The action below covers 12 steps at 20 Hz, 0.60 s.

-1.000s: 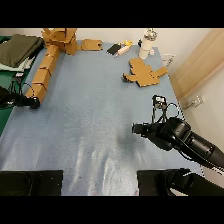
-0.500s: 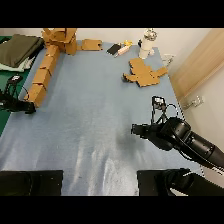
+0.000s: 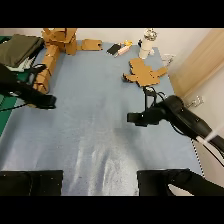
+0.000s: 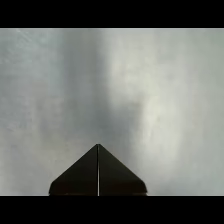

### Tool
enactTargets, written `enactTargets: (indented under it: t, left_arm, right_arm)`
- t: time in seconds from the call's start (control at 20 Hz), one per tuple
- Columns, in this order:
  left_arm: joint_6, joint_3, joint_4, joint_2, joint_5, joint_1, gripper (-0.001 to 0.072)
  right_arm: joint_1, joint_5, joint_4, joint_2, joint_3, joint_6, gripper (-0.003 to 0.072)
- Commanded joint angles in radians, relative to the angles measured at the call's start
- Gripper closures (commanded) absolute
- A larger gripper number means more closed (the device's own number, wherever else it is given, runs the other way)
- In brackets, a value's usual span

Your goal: Fold the box.

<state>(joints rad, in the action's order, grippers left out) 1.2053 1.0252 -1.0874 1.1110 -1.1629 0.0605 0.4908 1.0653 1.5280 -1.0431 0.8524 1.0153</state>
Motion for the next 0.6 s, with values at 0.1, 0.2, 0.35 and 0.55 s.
enactTargets:
  t: [0.1,0.2,0.35,0.55]
  left_arm:
    - [0.227,0.166,0.003,0.177,0.087,-0.377,0.0701]
    - [0.254,0.209,0.006,0.258,0.114,-0.431,0.0701]
    - [0.252,0.219,0.013,0.304,0.142,-0.466,0.0701]
    - [0.251,0.22,0.015,0.303,0.128,-0.465,0.0698]
  right_arm:
    - [-0.046,-0.002,0.185,-0.279,0.286,0.243,0.0681]
    - [-0.046,-0.002,0.233,-0.343,0.338,0.261,0.0681]
    - [-0.046,-0.019,0.272,-0.406,0.359,0.273,0.0681]
    - [-0.047,-0.028,0.277,-0.408,0.359,0.272,0.0681]
